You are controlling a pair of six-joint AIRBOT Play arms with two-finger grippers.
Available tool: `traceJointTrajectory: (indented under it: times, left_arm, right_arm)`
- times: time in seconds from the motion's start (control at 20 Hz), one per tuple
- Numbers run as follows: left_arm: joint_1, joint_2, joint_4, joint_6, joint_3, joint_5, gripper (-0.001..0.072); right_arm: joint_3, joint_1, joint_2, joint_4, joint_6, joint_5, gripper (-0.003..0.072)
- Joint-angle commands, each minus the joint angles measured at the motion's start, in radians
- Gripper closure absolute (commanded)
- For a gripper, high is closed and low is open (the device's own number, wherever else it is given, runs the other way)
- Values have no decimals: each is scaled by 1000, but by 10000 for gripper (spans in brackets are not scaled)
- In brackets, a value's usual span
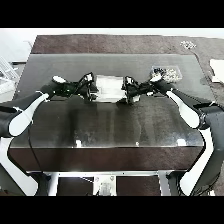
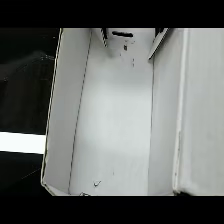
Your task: Fold the box and place the chain.
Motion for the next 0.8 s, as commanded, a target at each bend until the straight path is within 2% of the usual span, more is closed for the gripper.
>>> traceJointTrajectory:
  times: [0.0,0.2,0.4,0.5,0.55,0.6,0.7,0.75]
  left_arm:
    - [0,-1,-9,0,1,-15,212]
    - [0,-1,10,-19,1,-22,212]
    - [1,3,109,-49,1,-26,213]
    - [1,3,115,-46,1,-18,215]
    - [1,3,115,-40,1,-5,292]
    - [1,3,115,-40,1,6,424]
    - [1,4,115,-40,1,33,433]
    - [1,6,115,-40,1,47,540]
  right_arm:
    - [0,1,0,-1,0,5,105]
    - [0,1,0,-1,0,5,105]
    - [0,1,0,-1,0,5,105]
    - [0,1,0,-1,0,5,105]
    - [0,1,0,-1,0,5,105]
    - [0,1,0,-1,0,5,105]
    - [0,1,0,-1,0,5,104]
    - [0,1,0,-1,0,5,105]
